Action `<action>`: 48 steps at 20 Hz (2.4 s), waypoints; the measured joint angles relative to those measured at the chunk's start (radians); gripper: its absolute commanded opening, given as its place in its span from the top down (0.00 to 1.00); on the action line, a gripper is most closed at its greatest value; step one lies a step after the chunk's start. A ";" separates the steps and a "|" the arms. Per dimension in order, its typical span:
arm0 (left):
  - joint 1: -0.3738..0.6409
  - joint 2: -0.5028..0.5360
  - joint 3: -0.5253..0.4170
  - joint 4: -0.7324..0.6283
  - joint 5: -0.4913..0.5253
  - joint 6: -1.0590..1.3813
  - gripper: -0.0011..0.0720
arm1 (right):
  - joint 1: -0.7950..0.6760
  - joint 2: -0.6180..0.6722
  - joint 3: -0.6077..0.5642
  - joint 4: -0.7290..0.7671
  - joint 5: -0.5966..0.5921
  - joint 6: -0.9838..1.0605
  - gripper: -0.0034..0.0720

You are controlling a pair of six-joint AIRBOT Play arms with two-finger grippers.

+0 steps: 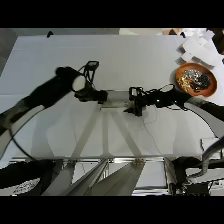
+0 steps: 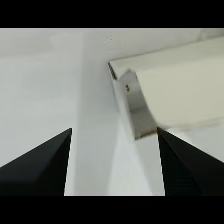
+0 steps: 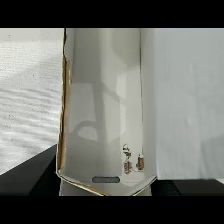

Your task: Fold the box and place the chain.

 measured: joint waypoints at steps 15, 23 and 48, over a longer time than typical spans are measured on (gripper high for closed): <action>0.407 0.060 -0.312 -0.721 0.055 1.855 0.03 | 0.000 0.000 0.000 0.000 0.000 0.000 0.46; 0.457 -0.177 -0.211 -0.914 -0.012 2.303 0.03 | 0.000 0.000 0.000 0.000 0.000 0.000 0.46; 0.325 -0.330 -0.137 -0.871 -0.003 2.201 0.03 | 0.000 0.000 0.000 0.000 0.002 -0.001 0.46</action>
